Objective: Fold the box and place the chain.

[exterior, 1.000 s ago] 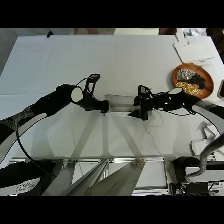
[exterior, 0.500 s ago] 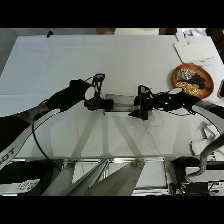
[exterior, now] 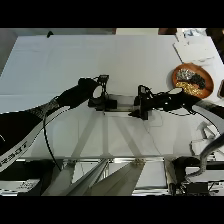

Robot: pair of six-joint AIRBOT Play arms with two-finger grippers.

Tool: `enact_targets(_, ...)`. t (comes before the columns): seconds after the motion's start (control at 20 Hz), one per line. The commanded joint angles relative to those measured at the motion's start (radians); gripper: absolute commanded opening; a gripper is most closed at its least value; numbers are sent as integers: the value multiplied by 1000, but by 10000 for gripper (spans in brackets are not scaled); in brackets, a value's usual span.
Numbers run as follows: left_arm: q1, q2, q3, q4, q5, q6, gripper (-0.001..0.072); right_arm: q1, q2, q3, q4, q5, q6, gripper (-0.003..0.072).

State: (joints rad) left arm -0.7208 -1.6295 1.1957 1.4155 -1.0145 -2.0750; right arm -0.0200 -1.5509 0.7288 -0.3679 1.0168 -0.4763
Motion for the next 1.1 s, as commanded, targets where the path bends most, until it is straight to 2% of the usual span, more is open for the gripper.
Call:
enact_targets(0.0, -6, -5, 5, -7, 16, 6, 37, 0, 1, 1, -2, -3, 0, 461)
enact_targets(0.05, -9, -5, 5, -8, 16, 7, 6, 0, 1, 1, -2, -3, 0, 461)
enact_targets(0.3, -13, -5, 5, -8, 23, 6, 17, 0, 1, 1, -2, -3, 0, 461)
enact_targets(0.35, -13, -4, 5, -8, 23, 6, 85, 0, 1, 1, -2, -3, 0, 461)
enact_targets(0.4, -12, -4, 5, -10, 22, 6, 222, 0, 1, 1, -2, -3, 0, 461)
enact_targets(0.45, -12, -4, 5, -13, 21, 6, 299, 0, 1, 1, -2, -3, 0, 461)
enact_targets(0.95, -5, 9, 5, -15, -29, 6, 294, 0, 1, 1, -2, -3, 0, 461)
enact_targets(1.0, -3, 10, 5, -16, -28, 5, 255, 0, 1, 1, -2, -3, 0, 461)
enact_targets(1.05, -3, 10, 5, -15, -28, 6, 175, 0, 1, 1, -2, -3, 0, 461)
